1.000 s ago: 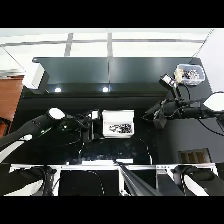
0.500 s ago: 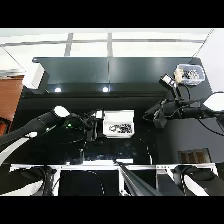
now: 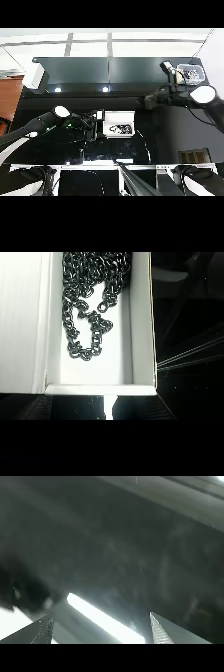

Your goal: Fold the box and place the chain.

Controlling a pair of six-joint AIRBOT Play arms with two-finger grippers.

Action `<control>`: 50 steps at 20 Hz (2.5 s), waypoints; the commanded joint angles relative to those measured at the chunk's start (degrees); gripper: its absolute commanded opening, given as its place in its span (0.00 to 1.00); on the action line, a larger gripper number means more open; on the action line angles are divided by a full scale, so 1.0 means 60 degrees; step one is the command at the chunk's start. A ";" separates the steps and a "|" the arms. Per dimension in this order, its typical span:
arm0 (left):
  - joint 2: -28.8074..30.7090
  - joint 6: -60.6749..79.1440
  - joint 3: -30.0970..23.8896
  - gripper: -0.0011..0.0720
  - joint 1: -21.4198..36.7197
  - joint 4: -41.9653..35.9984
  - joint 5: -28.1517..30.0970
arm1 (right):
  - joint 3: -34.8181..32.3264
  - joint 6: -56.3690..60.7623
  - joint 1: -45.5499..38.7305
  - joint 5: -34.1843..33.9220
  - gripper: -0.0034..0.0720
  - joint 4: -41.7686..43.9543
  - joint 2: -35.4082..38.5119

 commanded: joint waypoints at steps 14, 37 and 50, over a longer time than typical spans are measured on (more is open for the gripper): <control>-0.0004 -0.0007 0.0004 0.47 -0.0004 0.0080 0.0004 | 0.1067 -0.5388 0.1060 0.4306 1.00 -0.0080 -0.1625; -0.0004 -0.0007 0.0004 0.47 -0.0004 0.0076 -0.0033 | 0.0874 -0.5402 0.1803 0.4011 0.67 -0.0871 -0.1647; -0.0004 -0.0007 0.0004 0.47 -0.0004 0.0076 -0.0036 | 0.0882 -0.4940 0.1807 0.4003 0.35 -0.1053 -0.1406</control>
